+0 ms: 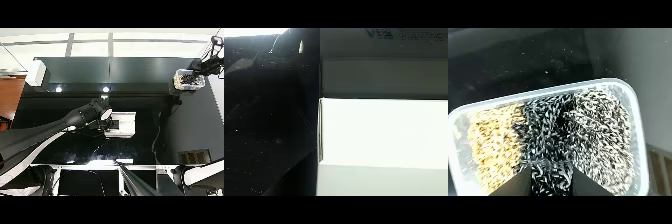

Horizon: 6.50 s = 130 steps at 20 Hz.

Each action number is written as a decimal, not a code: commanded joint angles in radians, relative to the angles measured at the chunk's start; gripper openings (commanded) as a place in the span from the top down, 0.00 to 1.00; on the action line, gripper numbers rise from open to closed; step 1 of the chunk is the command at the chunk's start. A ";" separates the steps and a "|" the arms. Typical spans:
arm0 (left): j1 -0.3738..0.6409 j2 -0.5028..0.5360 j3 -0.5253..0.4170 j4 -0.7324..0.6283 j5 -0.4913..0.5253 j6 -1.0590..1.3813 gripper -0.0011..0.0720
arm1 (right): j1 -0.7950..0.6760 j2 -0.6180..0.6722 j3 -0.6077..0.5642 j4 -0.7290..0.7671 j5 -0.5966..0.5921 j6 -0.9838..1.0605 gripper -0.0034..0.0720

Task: Fold the box and place the chain.

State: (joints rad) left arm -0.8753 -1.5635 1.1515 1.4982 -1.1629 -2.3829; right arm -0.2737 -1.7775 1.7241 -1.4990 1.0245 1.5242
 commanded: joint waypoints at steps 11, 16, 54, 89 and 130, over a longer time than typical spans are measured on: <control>0.000 0.000 0.000 0.000 0.000 0.000 0.95 | 0.000 0.534 0.002 0.300 0.239 -0.226 0.94; 0.000 0.000 0.000 0.000 0.001 0.000 0.95 | 0.008 0.691 -0.025 0.590 0.455 -0.408 0.94; 0.000 0.000 0.000 0.000 0.002 0.000 0.95 | 0.581 0.607 -0.733 0.883 0.222 -0.444 0.94; 0.000 0.000 0.000 0.000 0.002 0.000 0.95 | 0.514 0.845 -1.345 0.877 -0.335 -1.509 0.01; 0.000 0.000 0.000 0.000 0.002 0.000 0.95 | 0.362 0.956 -0.982 0.789 0.196 -0.917 0.94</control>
State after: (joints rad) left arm -0.8753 -1.5635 1.1515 1.4982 -1.1618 -2.3825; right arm 0.1226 -0.8627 0.6327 -0.7071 1.0260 0.4206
